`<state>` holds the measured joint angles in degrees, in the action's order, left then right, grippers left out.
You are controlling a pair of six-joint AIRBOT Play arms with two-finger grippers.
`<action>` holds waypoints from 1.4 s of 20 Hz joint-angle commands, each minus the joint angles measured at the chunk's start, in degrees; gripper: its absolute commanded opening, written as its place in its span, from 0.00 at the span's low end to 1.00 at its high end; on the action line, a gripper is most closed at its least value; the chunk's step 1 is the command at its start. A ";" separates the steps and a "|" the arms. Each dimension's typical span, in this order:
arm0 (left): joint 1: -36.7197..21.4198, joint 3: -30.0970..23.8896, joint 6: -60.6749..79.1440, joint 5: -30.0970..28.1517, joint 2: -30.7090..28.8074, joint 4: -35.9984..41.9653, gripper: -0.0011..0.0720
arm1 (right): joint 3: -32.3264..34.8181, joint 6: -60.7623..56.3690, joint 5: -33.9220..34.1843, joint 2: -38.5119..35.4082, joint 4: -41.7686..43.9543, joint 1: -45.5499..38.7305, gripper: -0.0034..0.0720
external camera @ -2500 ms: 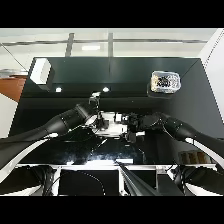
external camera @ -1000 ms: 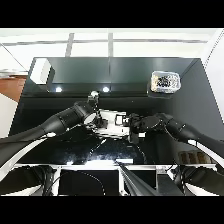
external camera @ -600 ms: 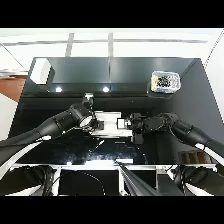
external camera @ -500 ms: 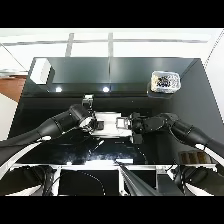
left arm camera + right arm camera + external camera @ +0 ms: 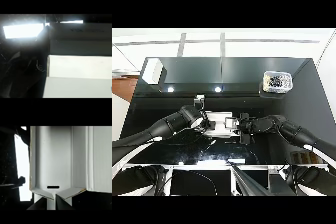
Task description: Fold the box and place the chain.
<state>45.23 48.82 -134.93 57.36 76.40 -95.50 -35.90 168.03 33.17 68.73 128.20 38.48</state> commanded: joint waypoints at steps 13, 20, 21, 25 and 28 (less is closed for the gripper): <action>-0.04 -0.02 0.15 -0.17 0.04 -0.02 0.05 | -0.07 -4.35 0.31 0.17 2.75 0.57 0.20; -0.02 -0.02 0.15 -0.17 0.04 0.17 0.05 | -0.07 -4.35 -3.67 1.14 3.78 3.89 0.20; -0.02 -0.02 0.15 -0.15 0.04 0.15 0.05 | -0.07 -4.35 -4.09 1.22 3.76 4.04 0.20; -0.02 -0.02 0.15 -0.15 0.04 0.17 0.05 | -0.07 -4.37 -4.48 1.27 3.76 4.02 0.21; -0.02 -0.02 0.15 -0.13 0.04 0.20 0.05 | -0.04 -5.01 -4.55 1.27 3.76 4.02 0.23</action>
<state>45.21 48.82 -134.74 57.30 76.40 -95.48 -35.90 163.44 29.06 69.95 131.90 42.39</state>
